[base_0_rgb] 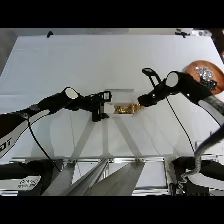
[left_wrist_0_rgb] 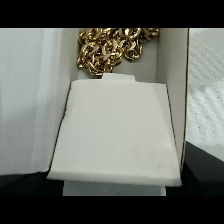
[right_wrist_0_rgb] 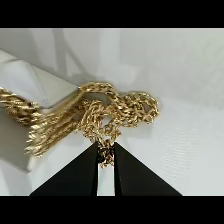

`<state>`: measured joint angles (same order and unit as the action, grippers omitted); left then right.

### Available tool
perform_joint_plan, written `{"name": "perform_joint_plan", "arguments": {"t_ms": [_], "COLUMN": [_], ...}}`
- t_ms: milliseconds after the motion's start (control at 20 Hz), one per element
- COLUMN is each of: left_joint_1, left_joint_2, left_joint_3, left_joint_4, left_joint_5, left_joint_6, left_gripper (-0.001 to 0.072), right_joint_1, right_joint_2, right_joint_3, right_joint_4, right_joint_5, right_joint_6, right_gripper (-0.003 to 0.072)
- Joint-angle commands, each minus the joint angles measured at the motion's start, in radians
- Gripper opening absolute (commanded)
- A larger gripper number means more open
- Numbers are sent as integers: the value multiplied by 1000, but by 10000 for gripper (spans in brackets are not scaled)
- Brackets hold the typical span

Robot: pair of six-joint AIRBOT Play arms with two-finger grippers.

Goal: Fold the box and place the chain.

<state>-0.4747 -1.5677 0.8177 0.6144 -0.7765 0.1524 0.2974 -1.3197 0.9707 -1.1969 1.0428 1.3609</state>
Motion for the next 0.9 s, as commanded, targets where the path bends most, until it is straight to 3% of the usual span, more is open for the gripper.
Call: {"name": "perform_joint_plan", "arguments": {"t_ms": [0,200,350,850], "left_joint_1": [0,0,0,0], "left_joint_2": [0,0,0,0], "left_joint_3": [1,1,1,1], "left_joint_4": [0,0,0,0], "left_joint_5": [-6,-6,-6,-6], "left_joint_6": [0,0,0,0], "left_gripper": [508,508,508,508], "right_joint_1": [1,1,5,246], "right_joint_2": [159,288,306,298], "right_joint_3": [1,1,1,0], "right_joint_4": [39,257,407,373], "right_joint_5": [5,2,2,-259], "right_joint_6": [0,-99,-169,-150], "right_gripper": [11,12,12,12]}}
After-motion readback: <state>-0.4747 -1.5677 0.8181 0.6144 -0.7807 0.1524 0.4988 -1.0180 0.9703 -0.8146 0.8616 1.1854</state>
